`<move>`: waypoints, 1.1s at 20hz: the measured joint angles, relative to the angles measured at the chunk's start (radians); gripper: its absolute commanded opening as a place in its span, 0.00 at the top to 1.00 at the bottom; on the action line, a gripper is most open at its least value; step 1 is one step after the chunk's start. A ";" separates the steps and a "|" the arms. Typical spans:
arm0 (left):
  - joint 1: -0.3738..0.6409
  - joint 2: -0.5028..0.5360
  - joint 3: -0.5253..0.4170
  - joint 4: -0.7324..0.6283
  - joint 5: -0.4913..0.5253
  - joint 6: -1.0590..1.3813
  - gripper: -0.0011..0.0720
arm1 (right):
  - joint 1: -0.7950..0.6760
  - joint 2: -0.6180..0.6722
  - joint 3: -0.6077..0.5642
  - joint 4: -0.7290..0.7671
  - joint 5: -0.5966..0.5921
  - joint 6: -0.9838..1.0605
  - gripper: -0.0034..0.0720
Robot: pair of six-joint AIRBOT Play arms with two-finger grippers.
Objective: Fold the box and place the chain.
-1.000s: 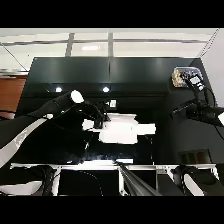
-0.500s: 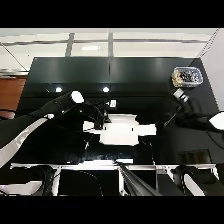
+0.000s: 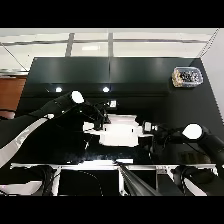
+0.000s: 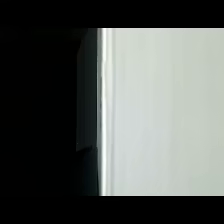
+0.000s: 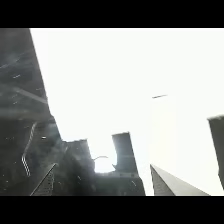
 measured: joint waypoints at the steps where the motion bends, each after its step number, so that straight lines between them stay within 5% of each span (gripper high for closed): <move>1: 0.000 0.000 0.000 0.000 0.000 0.000 0.95 | 0.024 -0.014 -0.002 0.000 -0.018 -0.023 0.07; 22: 0.000 0.000 -0.001 0.000 -0.002 0.000 0.95 | 0.186 -0.092 0.012 0.090 -0.204 -0.177 0.07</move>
